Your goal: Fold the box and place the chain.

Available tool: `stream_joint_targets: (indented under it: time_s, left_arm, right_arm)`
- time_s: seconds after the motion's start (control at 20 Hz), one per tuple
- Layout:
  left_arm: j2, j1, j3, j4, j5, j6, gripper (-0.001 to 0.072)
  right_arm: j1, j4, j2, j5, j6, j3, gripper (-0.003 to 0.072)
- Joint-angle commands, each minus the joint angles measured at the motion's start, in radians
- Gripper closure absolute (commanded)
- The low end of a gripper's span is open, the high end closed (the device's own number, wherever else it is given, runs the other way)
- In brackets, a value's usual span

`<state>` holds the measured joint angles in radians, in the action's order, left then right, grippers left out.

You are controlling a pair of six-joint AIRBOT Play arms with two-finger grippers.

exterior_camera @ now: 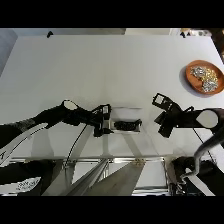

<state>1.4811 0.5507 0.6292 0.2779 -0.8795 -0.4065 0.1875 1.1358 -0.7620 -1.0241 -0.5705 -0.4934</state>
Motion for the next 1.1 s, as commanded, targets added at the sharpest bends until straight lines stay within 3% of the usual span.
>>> stream_joint_targets:
  time_s: [0.0,0.1,0.2,0.3,0.35,0.95,1.05]
  left_arm:
    - [-0.001,0.000,0.000,0.000,0.000,0.000,0.0640]
    - [-0.001,0.000,0.000,0.000,0.000,0.000,0.0640]
    - [-0.001,0.000,0.000,0.000,0.000,0.000,0.0640]
    - [-0.001,0.000,0.000,0.000,0.000,0.000,0.0640]
    - [-0.001,0.000,0.000,0.000,0.000,0.000,0.0640]
    - [-0.001,0.000,0.000,0.000,0.000,0.000,0.0640]
    - [-0.001,0.000,0.000,0.000,0.000,0.000,0.0640]
  right_arm:
    - [-0.054,-0.023,-0.067,-0.061,0.430,0.011,0.0674]
    - [0.006,0.083,-0.088,-0.051,0.459,0.011,0.0671]
    - [0.042,0.063,-0.101,-0.030,0.446,0.011,0.0658]
    - [0.050,-0.018,-0.121,0.002,0.487,0.012,0.0404]
    - [0.050,-0.056,-0.135,0.022,0.508,0.012,0.0386]
    - [0.050,-0.288,-0.236,0.124,0.587,0.012,0.0396]
    - [0.050,-0.304,-0.246,0.124,0.587,0.012,0.0428]
